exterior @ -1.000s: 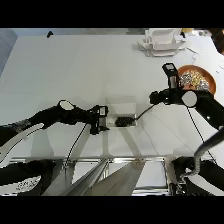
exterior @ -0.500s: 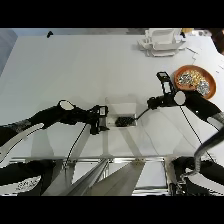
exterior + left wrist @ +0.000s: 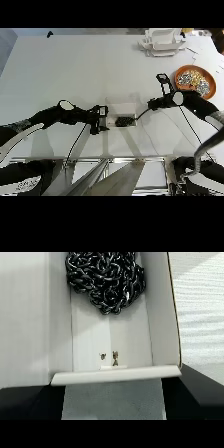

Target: Fold the box and place the chain.

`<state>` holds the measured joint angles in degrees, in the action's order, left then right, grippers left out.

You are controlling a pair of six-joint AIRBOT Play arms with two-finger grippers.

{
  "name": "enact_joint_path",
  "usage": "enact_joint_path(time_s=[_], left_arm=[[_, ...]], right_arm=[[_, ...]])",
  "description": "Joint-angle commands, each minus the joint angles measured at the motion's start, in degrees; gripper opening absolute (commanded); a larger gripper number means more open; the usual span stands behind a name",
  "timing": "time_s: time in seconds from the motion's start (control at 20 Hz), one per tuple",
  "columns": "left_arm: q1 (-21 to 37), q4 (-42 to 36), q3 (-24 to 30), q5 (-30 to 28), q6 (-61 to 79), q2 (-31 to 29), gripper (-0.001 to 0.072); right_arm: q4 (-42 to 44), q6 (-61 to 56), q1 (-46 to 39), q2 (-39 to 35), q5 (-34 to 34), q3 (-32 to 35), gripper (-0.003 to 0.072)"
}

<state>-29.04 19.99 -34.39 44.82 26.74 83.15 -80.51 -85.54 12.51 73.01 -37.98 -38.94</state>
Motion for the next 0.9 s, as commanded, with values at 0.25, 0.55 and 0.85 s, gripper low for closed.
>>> enact_joint_path(time_s=[0.25,0.55,0.85], left_arm=[[0.0,0.0,0.0,0.0,0.0,0.0,0.0271],[0.0,0.0,0.0,0.0,0.0,0.0,0.0271],[0.0,0.0,0.0,0.0,0.0,0.0,0.0271]], right_arm=[[-0.2,-0.5,0.0,-6.0,0.5,0.0,0.0338],[-6.7,-8.0,0.0,-6.3,-1.5,0.0,0.0337],[-9.6,-12.0,0.0,-6.3,-2.4,0.0,0.0337]])
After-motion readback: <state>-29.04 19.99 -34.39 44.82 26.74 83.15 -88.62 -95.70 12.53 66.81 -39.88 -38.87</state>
